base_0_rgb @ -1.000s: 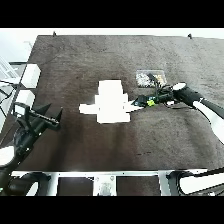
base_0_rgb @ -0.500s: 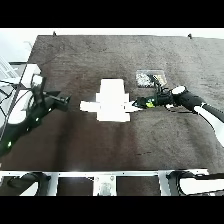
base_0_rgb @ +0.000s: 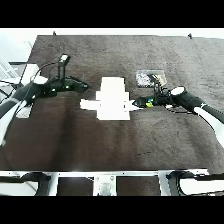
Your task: Fold the box and place the chain.
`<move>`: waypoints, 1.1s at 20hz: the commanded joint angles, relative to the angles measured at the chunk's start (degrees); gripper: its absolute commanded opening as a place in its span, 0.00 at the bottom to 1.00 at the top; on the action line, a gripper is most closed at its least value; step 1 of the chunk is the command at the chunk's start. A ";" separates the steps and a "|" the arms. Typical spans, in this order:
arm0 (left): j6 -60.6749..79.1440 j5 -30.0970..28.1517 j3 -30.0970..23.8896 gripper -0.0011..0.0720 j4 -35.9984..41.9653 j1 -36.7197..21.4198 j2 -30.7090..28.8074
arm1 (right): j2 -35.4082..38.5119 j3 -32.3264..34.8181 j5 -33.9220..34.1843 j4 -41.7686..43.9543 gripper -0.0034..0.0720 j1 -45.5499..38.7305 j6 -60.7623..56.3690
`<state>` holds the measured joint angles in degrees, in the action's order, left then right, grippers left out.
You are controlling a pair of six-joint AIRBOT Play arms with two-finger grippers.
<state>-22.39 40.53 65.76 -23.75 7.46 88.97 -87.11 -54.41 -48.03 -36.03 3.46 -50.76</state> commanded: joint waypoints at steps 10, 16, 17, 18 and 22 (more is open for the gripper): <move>-29.88 36.04 41.11 0.79 -18.91 -0.07 30.40 | 0.02 0.02 0.46 0.00 0.06 0.04 3.45; -29.03 37.31 44.11 0.79 -8.13 -0.07 35.34 | 0.02 0.02 0.44 0.02 0.06 0.04 3.43; -28.15 37.31 44.11 0.79 -7.13 -0.02 35.58 | 0.02 0.02 0.44 0.00 0.06 0.04 3.43; -28.09 36.81 44.11 0.79 -6.95 0.00 35.80 | 0.02 0.02 0.44 0.04 0.06 0.04 3.43; -27.87 37.40 44.09 0.79 -6.62 0.11 37.29 | 0.02 0.02 0.48 0.48 0.06 0.04 3.43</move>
